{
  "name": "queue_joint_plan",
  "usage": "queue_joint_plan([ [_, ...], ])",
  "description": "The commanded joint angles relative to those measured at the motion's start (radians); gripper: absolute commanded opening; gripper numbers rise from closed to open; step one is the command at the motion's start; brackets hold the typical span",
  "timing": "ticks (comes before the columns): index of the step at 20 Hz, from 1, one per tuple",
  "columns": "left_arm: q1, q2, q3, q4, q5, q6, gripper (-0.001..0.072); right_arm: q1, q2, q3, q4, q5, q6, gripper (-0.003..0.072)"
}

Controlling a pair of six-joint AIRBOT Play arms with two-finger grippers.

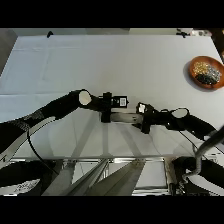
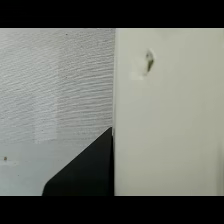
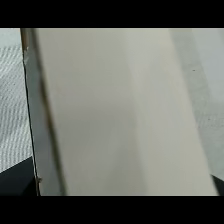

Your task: Fold the box and place the chain.

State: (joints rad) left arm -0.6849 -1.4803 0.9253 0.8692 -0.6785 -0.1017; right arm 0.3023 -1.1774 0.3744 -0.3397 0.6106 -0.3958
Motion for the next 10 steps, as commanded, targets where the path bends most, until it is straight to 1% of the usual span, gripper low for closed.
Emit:
queue_joint_plan([
  [1,0.001,0.000,0.000,0.000,-0.002,-0.002,0.0015,0.000,0.024,0.000,-0.004,0.000,0.034,0.0577],
  [3,0.001,0.000,0.000,0.001,-0.003,-0.005,0.0015,0.000,0.024,0.000,-0.008,0.002,0.040,0.0577],
  [4,0.001,0.000,0.000,0.000,-0.003,-0.005,0.0015,0.000,0.024,0.000,-0.024,0.002,0.060,0.0572],
  [5,0.001,0.000,0.000,0.000,-0.003,-0.005,0.0015,0.000,0.024,0.000,-0.053,0.002,0.082,0.0547],
  [6,0.001,0.000,0.000,0.001,-0.002,-0.005,0.0015,0.000,0.024,0.000,-0.087,0.002,0.104,0.0540],
  [9,0.001,0.000,0.000,0.000,-0.003,-0.005,0.0014,0.000,0.024,0.000,-0.127,-0.005,0.131,0.0540],
  [10,0.001,0.000,0.000,0.001,-0.002,-0.005,0.0014,0.000,0.023,0.000,-0.132,-0.011,0.134,0.0529],
])
